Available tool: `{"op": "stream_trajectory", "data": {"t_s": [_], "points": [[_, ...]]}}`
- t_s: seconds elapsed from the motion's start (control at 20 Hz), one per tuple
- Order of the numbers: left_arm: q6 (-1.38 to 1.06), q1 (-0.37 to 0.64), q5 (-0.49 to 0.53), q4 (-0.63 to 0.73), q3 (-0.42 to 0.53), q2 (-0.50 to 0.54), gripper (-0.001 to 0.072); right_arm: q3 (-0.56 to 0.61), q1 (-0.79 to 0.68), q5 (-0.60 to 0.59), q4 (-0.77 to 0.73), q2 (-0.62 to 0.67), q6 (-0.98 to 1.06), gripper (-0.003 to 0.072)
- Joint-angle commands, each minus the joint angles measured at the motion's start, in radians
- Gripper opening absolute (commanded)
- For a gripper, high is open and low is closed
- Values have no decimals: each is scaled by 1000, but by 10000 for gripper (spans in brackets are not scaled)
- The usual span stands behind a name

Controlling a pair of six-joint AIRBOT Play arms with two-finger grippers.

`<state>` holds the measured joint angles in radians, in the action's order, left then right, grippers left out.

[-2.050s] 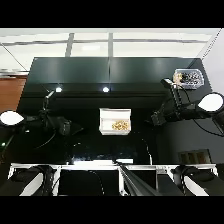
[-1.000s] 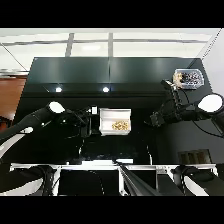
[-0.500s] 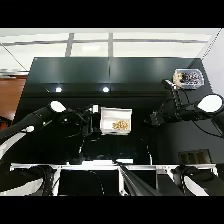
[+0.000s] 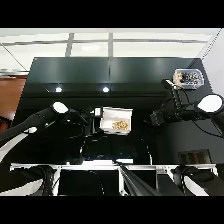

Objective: Fold the box and place the chain.

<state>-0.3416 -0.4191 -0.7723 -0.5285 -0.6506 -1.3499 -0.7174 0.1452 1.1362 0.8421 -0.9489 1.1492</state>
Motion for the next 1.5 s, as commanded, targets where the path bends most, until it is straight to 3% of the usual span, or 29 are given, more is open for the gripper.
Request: {"op": "stream_trajectory", "data": {"t_s": [0.0, 0.1, 0.15, 0.25, 0.3, 0.35, 0.4, 0.45, 0.5, 0.75, 0.9, 1.05, 1.3, 1.45], "points": [[-13, -8, 11, 24, -1, -1, 686, 0, 0, 0, 0, 0, 0, 307], [-8, -9, 2, 24, -1, -1, 639, 0, 0, -2, 0, 0, -1, 307], [17, -9, 2, 24, -1, -1, 555, 0, 0, -7, 0, 0, -1, 307], [93, -9, 10, 24, -1, -1, 533, 0, 0, -42, 0, 0, -1, 307], [132, -9, 10, 23, -1, 0, 439, 0, 0, -68, 0, 0, -1, 308], [161, -9, 10, 14, -1, 0, 397, 0, 0, -109, -1, 0, -1, 328], [167, -9, 7, 13, -1, 0, 396, 0, 0, -152, -4, 0, -1, 362], [167, -9, 6, 13, -1, 0, 397, 0, 0, -200, -21, -1, 0, 595], [167, -9, 6, 13, -1, 0, 397, -1, 0, -245, -46, -4, -1, 679], [166, -9, 5, 13, -1, 0, 397, -69, 70, -421, -217, -80, -91, 678], [162, -9, 6, 13, -1, 0, 397, -74, 176, -566, -220, -152, -193, 676], [159, -9, 5, 13, -1, 0, 397, -74, 217, -542, -221, -225, -274, 676], [93, -9, 6, 13, -1, 1, 397, -103, 225, -276, -67, -228, -604, 675], [79, -9, 5, 13, -1, 1, 397, -117, 225, -224, -14, -227, -748, 675]]}}
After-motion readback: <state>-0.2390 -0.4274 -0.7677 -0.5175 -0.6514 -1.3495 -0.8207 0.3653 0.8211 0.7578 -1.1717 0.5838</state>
